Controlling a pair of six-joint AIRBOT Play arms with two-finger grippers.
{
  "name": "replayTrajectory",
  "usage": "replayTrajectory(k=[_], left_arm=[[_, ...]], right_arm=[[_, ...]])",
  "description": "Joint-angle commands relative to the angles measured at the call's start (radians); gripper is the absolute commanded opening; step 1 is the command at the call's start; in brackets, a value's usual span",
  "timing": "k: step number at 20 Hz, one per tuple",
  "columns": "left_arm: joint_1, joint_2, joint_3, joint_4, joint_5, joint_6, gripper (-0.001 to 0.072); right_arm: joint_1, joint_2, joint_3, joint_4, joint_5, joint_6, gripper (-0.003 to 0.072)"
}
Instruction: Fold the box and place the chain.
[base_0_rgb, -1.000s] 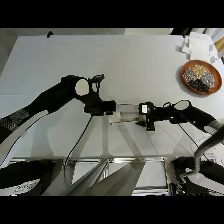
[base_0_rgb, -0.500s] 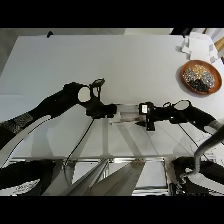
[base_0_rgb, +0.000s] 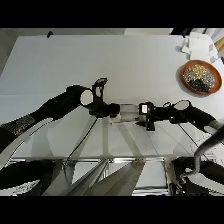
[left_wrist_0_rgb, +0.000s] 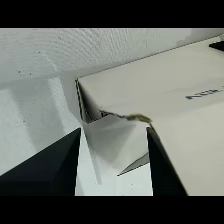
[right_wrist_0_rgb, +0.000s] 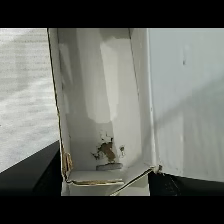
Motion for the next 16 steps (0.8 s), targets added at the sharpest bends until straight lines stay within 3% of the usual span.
replayTrajectory(k=[1, 16], left_arm=[[-0.002, -0.001, 0.000, 0.002, 0.009, 0.000, 0.0460], [-0.052, -0.001, 0.000, 0.053, 0.049, -0.023, 0.0454]], right_arm=[[0.000, 0.000, 0.001, 0.000, 0.000, 0.000, 0.0401], [0.000, 0.000, 0.001, 0.000, 0.000, 0.000, 0.0401]])
